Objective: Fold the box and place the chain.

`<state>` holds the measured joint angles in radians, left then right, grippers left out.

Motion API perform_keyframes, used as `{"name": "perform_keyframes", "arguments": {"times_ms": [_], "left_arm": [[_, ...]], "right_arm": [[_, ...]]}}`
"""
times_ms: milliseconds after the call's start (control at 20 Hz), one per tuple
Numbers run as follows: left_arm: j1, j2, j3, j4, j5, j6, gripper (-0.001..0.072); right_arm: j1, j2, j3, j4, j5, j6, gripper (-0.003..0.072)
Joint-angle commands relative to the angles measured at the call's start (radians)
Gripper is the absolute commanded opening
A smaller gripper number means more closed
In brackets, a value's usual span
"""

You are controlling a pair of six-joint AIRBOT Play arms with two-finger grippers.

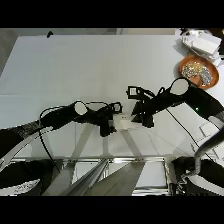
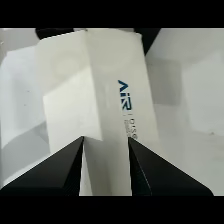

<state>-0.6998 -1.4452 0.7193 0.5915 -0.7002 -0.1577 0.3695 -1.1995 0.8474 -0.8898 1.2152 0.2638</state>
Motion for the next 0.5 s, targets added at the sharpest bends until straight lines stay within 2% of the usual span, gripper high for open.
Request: {"name": "perform_keyframes", "arguments": {"times_ms": [0, 100, 250, 450], "left_arm": [[0.0, 0.001, 0.0, 0.0, 0.0, 0.001, 0.0333], [0.0, 0.001, 0.0, 0.0, 0.0, 0.0, 0.0333], [0.0, 0.001, 0.0, 0.0, 0.0, 0.0, 0.0333], [0.0, 0.001, 0.0, 0.0, 0.0, 0.0, 0.0333]], "right_arm": [[0.009, 0.001, 0.0, -0.012, 0.025, 0.048, 0.0318], [0.032, 0.001, 0.0, -0.064, -0.002, 0.071, 0.0317], [0.056, 0.001, 0.0, -0.146, -0.127, 0.136, 0.0309], [0.06, 0.001, 0.0, -0.164, -0.142, 0.163, 0.022]]}}
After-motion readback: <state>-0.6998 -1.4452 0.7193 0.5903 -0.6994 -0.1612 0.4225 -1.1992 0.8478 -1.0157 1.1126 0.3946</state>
